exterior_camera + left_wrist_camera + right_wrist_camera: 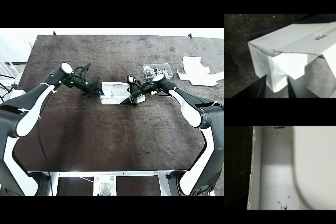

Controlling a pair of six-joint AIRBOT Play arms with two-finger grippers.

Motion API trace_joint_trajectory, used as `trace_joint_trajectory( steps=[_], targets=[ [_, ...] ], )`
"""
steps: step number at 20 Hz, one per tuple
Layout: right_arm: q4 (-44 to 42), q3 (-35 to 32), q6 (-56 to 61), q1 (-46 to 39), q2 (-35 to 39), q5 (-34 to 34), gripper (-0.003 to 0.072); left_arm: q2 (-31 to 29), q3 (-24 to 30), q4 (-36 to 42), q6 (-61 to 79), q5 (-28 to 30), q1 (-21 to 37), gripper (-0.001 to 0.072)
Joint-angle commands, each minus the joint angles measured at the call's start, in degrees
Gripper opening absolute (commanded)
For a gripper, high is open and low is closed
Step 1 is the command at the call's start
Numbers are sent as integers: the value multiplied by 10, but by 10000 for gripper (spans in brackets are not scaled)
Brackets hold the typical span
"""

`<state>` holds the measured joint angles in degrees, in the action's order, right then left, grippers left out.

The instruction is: Fold the box and place the chain.

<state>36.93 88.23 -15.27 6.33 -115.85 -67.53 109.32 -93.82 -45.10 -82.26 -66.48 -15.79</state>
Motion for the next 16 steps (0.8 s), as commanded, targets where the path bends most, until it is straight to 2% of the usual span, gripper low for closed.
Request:
trace_joint_trajectory(
  steps=[1,7,16],
  targets=[
    [0,0,0,0,0,0,535,0,-28,-82,-79,9,-23,318],
    [0,0,0,0,0,0,535,0,-45,-143,-160,31,-58,319],
    [0,0,0,0,0,0,535,0,-83,-297,-312,26,-113,318]
  ],
)
